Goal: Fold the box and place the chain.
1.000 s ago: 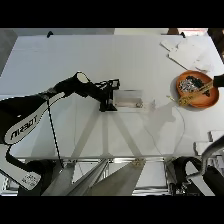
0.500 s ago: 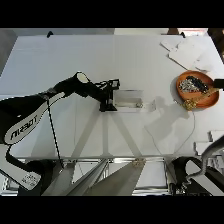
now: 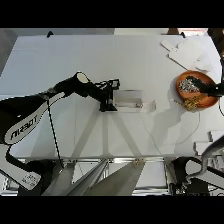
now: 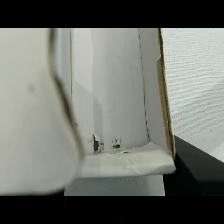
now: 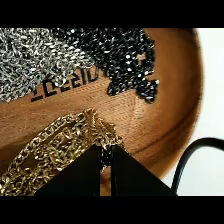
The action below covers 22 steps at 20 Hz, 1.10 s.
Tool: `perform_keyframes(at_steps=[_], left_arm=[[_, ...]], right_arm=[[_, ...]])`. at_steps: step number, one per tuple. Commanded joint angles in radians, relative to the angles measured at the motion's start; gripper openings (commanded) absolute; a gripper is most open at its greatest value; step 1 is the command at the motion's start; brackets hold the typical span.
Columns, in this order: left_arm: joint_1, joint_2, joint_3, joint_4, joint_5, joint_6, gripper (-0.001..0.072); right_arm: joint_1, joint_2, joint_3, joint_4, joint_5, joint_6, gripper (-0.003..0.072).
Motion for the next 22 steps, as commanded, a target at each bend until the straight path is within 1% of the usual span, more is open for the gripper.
perform_keyframes(at_steps=[1, 4, 5, 7, 8, 11, 14, 15, 18, 20, 22], left_arm=[[0.000, -0.001, 0.000, 0.000, 0.000, 0.000, 0.0335], [0.000, -0.001, 0.000, 0.000, 0.000, 0.000, 0.0335], [0.000, -0.001, 0.000, 0.000, 0.000, 0.001, 0.0335], [0.000, -0.001, 0.000, 0.000, 0.000, 0.001, 0.0335], [0.000, -0.001, 0.000, 0.000, 0.000, 0.000, 0.0335], [0.000, -0.001, 0.000, 0.000, 0.000, 0.000, 0.0335], [0.000, -0.001, 0.000, 0.000, 0.000, 0.000, 0.0335], [0.000, -0.001, 0.000, 0.000, 0.000, 0.000, 0.0335], [0.000, -0.001, 0.000, 0.000, 0.001, 0.000, 0.0335], [0.000, -0.001, 0.000, 0.000, 0.000, 0.000, 0.0335], [0.000, -0.001, 0.000, 0.000, 0.000, 0.000, 0.0335]], right_arm=[[-0.001, -0.060, 0.000, 0.066, -0.001, 0.000, 0.0016], [-0.001, -0.090, 0.000, 0.090, 0.011, 0.000, 0.0018], [-0.001, -0.091, 0.000, 0.095, 0.023, 0.000, 0.0055], [-0.001, -0.087, 0.001, 0.109, 0.055, -0.003, 0.0289], [-0.001, -0.081, 0.001, 0.121, 0.060, -0.003, 0.0324], [-0.001, -0.029, 0.001, 0.137, 0.061, -0.006, 0.0323], [0.000, 0.064, 0.001, 0.148, 0.060, -0.039, 0.0323], [0.000, 0.100, 0.001, 0.175, 0.060, -0.039, 0.0323], [0.005, 0.175, 0.001, 0.339, 0.087, -0.069, 0.0323], [0.047, 0.201, 0.000, 0.467, 0.123, -0.208, 0.0322], [0.138, 0.214, 0.001, 0.558, 0.166, -0.354, 0.0321]])
